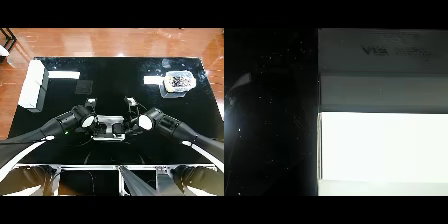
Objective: Fold the box and place the chain.
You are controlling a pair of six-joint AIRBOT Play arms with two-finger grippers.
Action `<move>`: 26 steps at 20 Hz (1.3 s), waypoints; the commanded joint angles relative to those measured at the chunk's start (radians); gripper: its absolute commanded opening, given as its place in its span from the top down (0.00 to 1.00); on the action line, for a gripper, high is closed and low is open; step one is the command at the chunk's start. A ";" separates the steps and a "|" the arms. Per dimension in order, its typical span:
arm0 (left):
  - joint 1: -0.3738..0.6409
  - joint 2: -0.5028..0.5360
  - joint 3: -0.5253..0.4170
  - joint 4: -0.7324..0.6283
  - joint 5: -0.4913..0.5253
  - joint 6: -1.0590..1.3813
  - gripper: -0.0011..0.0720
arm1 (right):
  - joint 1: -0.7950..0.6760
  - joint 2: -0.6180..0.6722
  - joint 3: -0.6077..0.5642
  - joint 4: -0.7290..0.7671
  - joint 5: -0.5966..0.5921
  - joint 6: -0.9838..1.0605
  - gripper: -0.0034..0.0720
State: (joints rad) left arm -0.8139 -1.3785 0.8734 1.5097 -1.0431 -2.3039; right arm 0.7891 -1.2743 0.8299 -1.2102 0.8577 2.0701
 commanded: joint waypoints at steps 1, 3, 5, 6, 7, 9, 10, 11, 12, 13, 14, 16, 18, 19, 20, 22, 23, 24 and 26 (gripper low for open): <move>0.000 0.000 0.000 0.001 0.012 0.000 0.95 | 0.025 -0.029 0.028 -0.055 0.016 0.081 0.33; 0.000 0.000 0.000 0.001 0.014 0.000 0.95 | 0.043 -0.045 0.052 -0.130 0.049 0.132 0.33; 0.000 0.000 0.000 0.000 0.014 0.000 0.95 | 0.054 -0.055 0.074 -0.170 0.068 0.153 0.49; 0.000 0.000 0.000 0.000 0.014 0.000 0.95 | 0.055 -0.060 0.082 -0.171 0.077 0.167 0.50; 0.000 0.000 0.000 0.000 0.013 0.000 0.95 | 0.055 -0.063 0.088 -0.180 0.087 0.186 0.51; 0.000 0.000 0.000 0.000 0.011 0.006 0.95 | 0.055 -0.066 0.092 -0.193 0.107 0.217 0.51; 0.000 0.000 0.000 0.000 0.011 0.006 0.95 | 0.055 -0.066 0.092 -0.199 0.114 0.224 0.51; 0.000 0.000 0.000 0.000 0.011 0.006 0.95 | 0.054 -0.066 0.092 -0.199 0.116 0.224 0.51; 0.000 0.000 0.000 0.000 0.011 0.006 0.95 | 0.055 -0.068 0.092 -0.198 0.117 0.227 0.53; 0.000 0.000 0.000 0.000 0.011 0.006 0.95 | 0.055 -0.071 0.092 -0.198 0.121 0.227 0.55; 0.000 0.000 0.000 0.000 0.011 0.006 0.95 | 0.055 -0.073 0.092 -0.198 0.126 0.229 0.55; 0.000 0.000 0.000 0.000 0.011 0.006 0.95 | 0.055 -0.074 0.092 -0.198 0.131 0.235 0.55; 0.000 0.000 0.000 0.000 0.011 0.006 0.95 | 0.055 -0.076 0.092 -0.198 0.131 0.246 0.55; 0.000 0.000 0.000 0.000 0.011 0.006 0.95 | 0.055 -0.079 0.092 -0.198 0.134 0.249 0.55; 0.000 0.000 0.000 0.000 0.011 0.006 0.95 | 0.055 -0.084 0.092 -0.197 0.136 0.249 0.55; 0.000 0.000 0.000 0.000 0.011 0.008 0.95 | 0.055 -0.093 0.093 -0.196 0.137 0.250 0.55; 0.000 0.000 0.000 0.000 0.011 0.008 0.95 | 0.055 -0.098 0.094 -0.196 0.136 0.250 0.55; 0.000 0.000 0.000 0.000 0.012 0.008 0.95 | 0.055 -0.101 0.095 -0.196 0.134 0.253 0.55; 0.000 0.000 0.000 0.000 0.013 0.008 0.95 | 0.055 -0.105 0.095 -0.197 0.132 0.253 0.55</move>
